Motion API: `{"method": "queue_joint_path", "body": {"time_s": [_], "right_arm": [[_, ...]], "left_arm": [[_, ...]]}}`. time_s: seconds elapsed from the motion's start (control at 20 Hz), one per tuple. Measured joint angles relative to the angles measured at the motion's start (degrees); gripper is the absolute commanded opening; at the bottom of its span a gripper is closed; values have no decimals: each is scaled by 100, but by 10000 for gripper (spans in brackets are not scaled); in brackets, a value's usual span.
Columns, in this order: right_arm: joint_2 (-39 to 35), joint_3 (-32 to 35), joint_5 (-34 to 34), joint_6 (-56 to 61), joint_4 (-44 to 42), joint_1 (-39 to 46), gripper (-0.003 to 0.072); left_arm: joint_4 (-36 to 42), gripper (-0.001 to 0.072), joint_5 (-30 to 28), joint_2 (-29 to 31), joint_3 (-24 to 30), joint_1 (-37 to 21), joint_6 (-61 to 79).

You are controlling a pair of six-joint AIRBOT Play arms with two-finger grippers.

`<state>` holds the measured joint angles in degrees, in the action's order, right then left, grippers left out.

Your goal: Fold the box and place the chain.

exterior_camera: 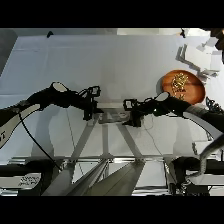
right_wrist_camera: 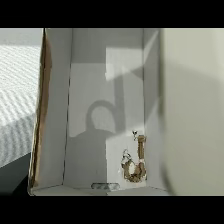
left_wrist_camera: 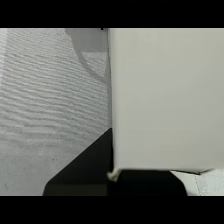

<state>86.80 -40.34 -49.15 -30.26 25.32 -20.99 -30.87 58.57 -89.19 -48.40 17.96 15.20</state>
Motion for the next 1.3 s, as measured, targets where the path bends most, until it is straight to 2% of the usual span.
{"method": "queue_joint_path", "body": {"time_s": [0.7, 0.75, 0.8, 0.85, 1.3], "right_arm": [[61, -4, -96, 717, 11, 0, 642], [81, -4, -131, 737, 2, 0, 623], [94, -4, -151, 745, 7, 0, 538], [105, -4, -177, 761, 9, -2, 522], [125, -7, -256, 789, 48, 0, 524]], "left_arm": [[2, 11, -7, 2, 0, -2, -7], [2, 11, -7, 0, 0, 0, -7], [2, 11, -7, 2, 0, 0, -4], [-4, 11, -2, 0, 0, 0, 7], [-4, 11, 9, 0, 2, 0, 0]]}}
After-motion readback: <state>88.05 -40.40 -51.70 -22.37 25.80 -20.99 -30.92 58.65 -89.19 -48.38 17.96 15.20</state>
